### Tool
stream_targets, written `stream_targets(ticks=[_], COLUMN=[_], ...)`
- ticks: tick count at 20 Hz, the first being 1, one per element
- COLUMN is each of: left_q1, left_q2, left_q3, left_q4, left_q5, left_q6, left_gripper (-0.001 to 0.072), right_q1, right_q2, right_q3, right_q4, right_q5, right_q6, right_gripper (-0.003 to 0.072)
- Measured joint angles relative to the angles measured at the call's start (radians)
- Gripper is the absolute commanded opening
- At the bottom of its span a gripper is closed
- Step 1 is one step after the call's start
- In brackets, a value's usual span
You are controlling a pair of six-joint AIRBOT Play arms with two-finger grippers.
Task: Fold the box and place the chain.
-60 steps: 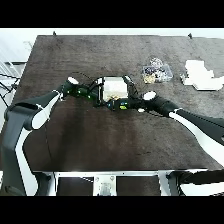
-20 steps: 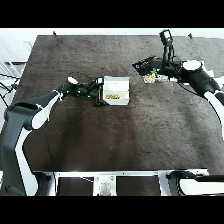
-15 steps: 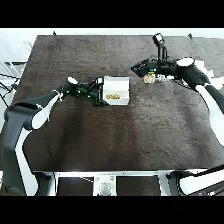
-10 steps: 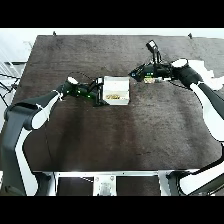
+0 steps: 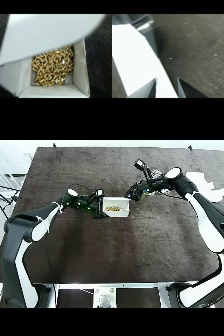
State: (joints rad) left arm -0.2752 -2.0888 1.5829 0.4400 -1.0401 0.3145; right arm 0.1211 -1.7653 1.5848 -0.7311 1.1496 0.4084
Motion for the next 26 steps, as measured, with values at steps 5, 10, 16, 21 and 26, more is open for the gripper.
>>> stream_targets(ticks=[5, 10, 16, 21, 26], left_q1=[0.0, 0.0, 0.0, 0.0, 0.0], left_q2=[0.0, 0.0, 0.0, 0.0, 0.0], left_q3=[0.0, 0.0, 0.0, 0.0, 0.0], left_q4=[0.0, 0.0, 0.0, 0.0, 0.0], left_q5=[0.0, 0.0, 0.0, 0.0, 0.0], left_q6=[0.0, 0.0, 0.0, 0.0, 0.0], left_gripper=[0.0411, 0.0411, 0.0411, 0.0411, 0.0411], right_q1=[0.055, 0.092, 0.107, 0.109, 0.109], right_q2=[-0.005, -0.009, -0.01, -0.023, -0.038], right_q3=[0.028, 0.034, 0.034, 0.034, 0.034], right_q4=[-0.063, -0.099, -0.109, -0.111, -0.113], right_q5=[0.036, 0.034, 0.035, 0.048, 0.079], right_q6=[0.0, 0.001, 0.002, -0.029, -0.086], right_gripper=[0.0351, 0.0388, 0.045, 0.0482, 0.0541])
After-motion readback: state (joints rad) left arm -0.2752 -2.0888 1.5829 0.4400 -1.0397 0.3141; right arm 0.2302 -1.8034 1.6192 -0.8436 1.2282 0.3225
